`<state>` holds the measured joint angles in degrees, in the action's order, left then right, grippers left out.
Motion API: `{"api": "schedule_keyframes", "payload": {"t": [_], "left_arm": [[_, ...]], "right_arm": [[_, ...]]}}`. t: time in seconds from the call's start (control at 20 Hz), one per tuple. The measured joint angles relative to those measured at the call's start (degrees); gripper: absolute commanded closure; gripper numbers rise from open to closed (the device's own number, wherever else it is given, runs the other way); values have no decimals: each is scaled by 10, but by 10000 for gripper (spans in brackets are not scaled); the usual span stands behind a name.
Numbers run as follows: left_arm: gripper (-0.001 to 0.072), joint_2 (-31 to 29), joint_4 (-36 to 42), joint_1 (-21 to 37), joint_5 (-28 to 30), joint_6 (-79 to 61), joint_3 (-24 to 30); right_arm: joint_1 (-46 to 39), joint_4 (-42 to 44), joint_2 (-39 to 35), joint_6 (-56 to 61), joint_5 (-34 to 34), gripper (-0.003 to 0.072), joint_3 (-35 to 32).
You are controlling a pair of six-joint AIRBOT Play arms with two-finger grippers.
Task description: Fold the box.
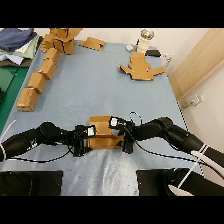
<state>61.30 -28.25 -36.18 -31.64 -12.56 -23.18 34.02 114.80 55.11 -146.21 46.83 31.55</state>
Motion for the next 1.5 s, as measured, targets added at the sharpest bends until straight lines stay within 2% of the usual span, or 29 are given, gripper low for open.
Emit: {"api": "schedule_keyframes", "payload": {"t": [0.05,0.1,0.45,0.5,0.55,0.7,1.0,1.3,1.35,1.4,1.45,1.5], "left_arm": [[321,0,0,0,0,0,0],[321,0,0,0,0,0,0],[321,0,0,0,0,0,0],[320,0,0,0,0,0,0],[321,0,0,0,0,0,0],[320,0,0,0,0,0,0],[321,0,0,0,0,0,0],[321,0,0,0,0,0,0],[321,0,0,0,0,0,0],[320,0,0,0,0,0,0],[321,0,0,0,0,0,0],[321,0,0,0,0,0,0]], "right_arm": [[4,3,3,-9,-3,463,0],[9,9,5,-15,-6,489,0],[44,17,10,-52,-28,490,0],[46,18,10,-57,-32,424,0],[47,18,10,-59,-37,288,0],[49,29,10,-64,-43,111,0],[50,76,26,-68,-49,111,0],[50,68,36,-60,-50,112,1],[50,52,36,-46,-47,177,1],[50,29,34,-22,-39,381,0],[50,5,31,1,-31,530,1],[50,-24,26,36,-11,614,4]]}}
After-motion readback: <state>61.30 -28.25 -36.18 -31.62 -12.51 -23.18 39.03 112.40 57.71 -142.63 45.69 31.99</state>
